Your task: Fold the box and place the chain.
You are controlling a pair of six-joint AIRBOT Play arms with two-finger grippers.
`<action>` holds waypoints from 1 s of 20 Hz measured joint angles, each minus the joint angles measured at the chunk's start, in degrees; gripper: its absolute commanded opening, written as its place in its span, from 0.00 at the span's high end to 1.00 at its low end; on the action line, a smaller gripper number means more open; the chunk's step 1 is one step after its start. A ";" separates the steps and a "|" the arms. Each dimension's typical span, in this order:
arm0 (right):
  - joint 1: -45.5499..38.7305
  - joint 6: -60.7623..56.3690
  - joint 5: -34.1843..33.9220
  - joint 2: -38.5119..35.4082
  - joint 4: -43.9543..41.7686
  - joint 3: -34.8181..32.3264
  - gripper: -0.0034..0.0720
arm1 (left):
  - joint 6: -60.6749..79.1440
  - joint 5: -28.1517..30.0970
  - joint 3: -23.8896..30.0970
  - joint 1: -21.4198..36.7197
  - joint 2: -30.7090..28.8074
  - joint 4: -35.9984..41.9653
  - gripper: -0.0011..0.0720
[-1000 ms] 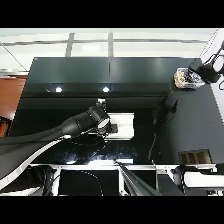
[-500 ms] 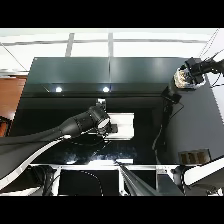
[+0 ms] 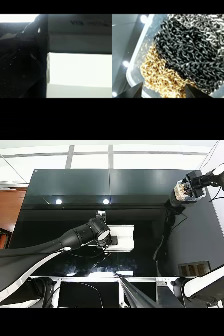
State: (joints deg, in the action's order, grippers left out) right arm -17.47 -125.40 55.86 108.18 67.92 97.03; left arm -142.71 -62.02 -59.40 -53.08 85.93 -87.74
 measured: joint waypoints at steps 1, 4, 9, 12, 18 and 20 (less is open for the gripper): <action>0.04 -0.02 -0.09 0.22 -0.04 0.02 0.22 | 0.00 0.00 0.00 0.00 0.00 0.02 0.95; 0.42 -0.04 -0.44 0.98 -0.07 0.07 0.23 | 0.02 0.00 0.00 0.00 0.00 0.02 0.95; 1.20 0.48 0.98 1.79 0.35 0.02 0.93 | 0.02 0.00 0.00 0.00 0.00 0.15 0.95; 1.36 4.02 2.32 0.98 -0.87 0.00 0.94 | 0.02 0.00 0.00 0.00 0.00 0.20 0.95; 0.96 17.46 5.09 -6.08 -0.55 0.07 0.94 | 0.02 0.00 0.00 0.02 0.00 0.26 0.95; 1.09 22.71 7.39 -9.81 0.09 0.07 0.94 | 0.00 0.00 0.00 0.04 0.00 0.28 0.95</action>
